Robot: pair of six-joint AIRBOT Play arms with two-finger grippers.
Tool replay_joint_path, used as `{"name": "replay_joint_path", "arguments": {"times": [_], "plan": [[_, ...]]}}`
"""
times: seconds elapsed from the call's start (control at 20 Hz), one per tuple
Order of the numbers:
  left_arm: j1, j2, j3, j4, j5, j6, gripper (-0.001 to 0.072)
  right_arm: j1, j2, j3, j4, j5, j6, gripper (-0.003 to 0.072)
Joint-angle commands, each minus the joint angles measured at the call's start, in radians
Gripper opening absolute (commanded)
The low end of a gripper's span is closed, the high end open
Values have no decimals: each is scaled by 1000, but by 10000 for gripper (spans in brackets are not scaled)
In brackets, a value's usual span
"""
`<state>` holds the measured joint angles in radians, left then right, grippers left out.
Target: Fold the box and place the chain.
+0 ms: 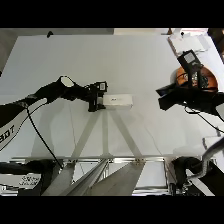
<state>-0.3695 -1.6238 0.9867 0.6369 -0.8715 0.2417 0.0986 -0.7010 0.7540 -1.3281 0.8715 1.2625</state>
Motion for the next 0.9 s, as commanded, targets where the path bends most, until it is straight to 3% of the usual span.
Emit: {"name": "replay_joint_path", "arguments": {"times": [0.0,0.2,0.85], "plan": [[0,0,0,0,0,0,373,0,17,0,-280,98,185,9],[0,0,0,-2,11,0,373,0,3,0,-296,153,206,9],[0,0,0,-49,0,0,373,0,-51,0,-295,101,234,9]]}}
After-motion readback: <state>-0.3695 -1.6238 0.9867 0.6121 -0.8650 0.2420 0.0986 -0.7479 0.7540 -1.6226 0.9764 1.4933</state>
